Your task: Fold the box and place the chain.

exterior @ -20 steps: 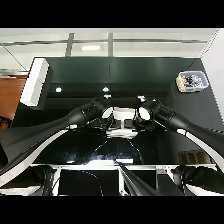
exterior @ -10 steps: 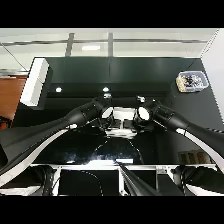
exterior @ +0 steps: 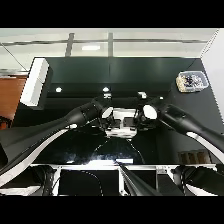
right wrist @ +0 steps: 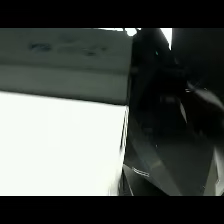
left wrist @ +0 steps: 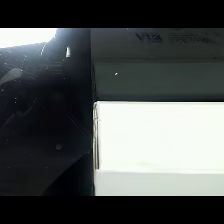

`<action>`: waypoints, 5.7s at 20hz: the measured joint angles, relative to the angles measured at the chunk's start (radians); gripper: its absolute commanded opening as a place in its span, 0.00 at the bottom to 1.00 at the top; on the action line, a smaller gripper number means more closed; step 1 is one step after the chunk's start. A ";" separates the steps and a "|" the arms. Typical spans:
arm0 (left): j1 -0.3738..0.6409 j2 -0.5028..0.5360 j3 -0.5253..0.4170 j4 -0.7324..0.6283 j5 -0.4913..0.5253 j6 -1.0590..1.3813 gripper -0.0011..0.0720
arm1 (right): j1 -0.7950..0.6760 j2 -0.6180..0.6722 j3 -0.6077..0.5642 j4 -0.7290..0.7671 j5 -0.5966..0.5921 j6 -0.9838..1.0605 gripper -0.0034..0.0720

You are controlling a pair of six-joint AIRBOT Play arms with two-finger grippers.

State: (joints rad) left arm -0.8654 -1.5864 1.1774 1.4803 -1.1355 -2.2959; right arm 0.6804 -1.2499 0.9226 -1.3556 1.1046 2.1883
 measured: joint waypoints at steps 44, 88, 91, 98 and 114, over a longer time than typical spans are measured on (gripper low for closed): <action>0.000 0.000 0.000 -0.001 -0.003 0.000 0.05 | -1.046 -0.838 1.088 -0.163 0.129 -0.224 0.06; 0.000 0.000 0.000 -0.001 0.004 0.000 0.05 | -0.335 0.300 0.247 0.616 0.300 -0.816 0.05; 0.000 0.000 0.000 -0.001 0.004 0.000 0.05 | -0.302 0.303 0.166 0.606 0.221 -0.816 0.05; 0.000 0.000 0.000 -0.001 0.004 0.000 0.05 | -0.283 0.303 0.090 0.592 0.116 -0.808 0.05; 0.000 0.000 0.000 -0.001 0.005 -0.002 0.05 | -0.460 0.338 -0.047 0.457 0.016 -0.750 0.50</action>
State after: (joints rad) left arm -0.8654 -1.5864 1.1774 1.4796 -1.1301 -2.2978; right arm 0.2207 -0.9115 0.8761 -0.8989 1.1206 1.4380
